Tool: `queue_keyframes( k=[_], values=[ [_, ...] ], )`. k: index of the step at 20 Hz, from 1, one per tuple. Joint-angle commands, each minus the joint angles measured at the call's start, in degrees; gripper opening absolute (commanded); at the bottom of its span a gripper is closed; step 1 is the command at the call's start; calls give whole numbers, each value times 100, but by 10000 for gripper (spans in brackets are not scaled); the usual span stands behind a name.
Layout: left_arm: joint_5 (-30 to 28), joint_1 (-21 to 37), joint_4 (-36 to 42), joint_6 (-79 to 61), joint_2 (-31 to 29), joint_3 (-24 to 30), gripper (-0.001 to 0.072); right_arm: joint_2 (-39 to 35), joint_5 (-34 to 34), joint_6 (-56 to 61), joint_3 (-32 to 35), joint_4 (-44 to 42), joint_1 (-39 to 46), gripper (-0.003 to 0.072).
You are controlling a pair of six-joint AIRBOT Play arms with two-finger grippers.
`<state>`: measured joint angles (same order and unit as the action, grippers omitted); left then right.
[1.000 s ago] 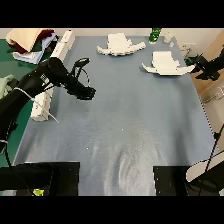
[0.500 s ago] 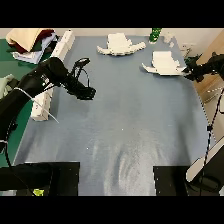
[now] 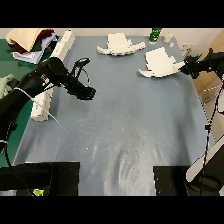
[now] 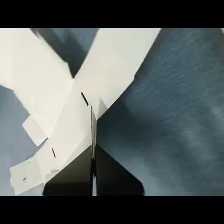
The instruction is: Fold the box.
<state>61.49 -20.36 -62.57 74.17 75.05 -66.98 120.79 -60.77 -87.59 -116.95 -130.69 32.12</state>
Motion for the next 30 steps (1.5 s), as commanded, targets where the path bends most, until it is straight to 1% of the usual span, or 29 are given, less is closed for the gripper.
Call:
queue_keyframes(
  k=[1, 4, 6, 8, 11, 14, 16, 17, 20, 23, 24, 25, 26, 28, 30],
  values=[
    [0, 2, 0, -2, 2, -2, 12, -450, -579, -50, 166, 184, -11, -3],
    [0, 2, 0, -2, 2, -2, 12, -1185, -1128, 118, 710, 728, -42, -3],
    [0, 2, 0, -2, 2, -2, 12, -1757, -1388, 310, 1399, 979, -85, -2],
    [0, 2, 0, -2, 2, -2, 12, -2540, -1335, 411, 2474, 981, -173, -2],
    [0, 2, 0, -2, 4, -2, 12, -3943, -935, 463, 4339, 977, -328, -2],
    [2, 2, 2, -2, 2, -2, 12, -5383, -667, 662, 6186, 623, -417, -1],
    [0, 2, 0, -2, 2, -2, 12, -6297, -415, 774, 7254, 431, -623, -1],
    [0, 2, 0, -2, 2, -2, 12, -6669, -291, 920, 7667, 426, -774, -1],
    [0, 2, 0, -2, 2, -2, 12, -7512, -203, 1228, 8574, 442, -1241, 5],
    [0, 2, 0, -2, 2, -2, 13, -7895, -214, 1346, 8955, 496, -1526, 13],
    [0, 2, 0, -2, 2, -2, 12, -7928, -236, 1368, 9012, 498, -1576, 58],
    [0, 2, 0, -2, 2, -2, 12, -7917, -293, 1366, 9025, 494, -1582, 331],
    [0, 2, 0, -2, 2, -2, 12, -7899, -321, 1364, 9023, 498, -1578, 564],
    [0, 2, 0, -2, 4, -2, 12, -7895, -221, 1316, 8955, 726, -1565, 570],
    [0, 2, 0, -2, 2, -2, 12, -7772, -151, 1067, 8609, 1434, -1543, 568]
  ],
)
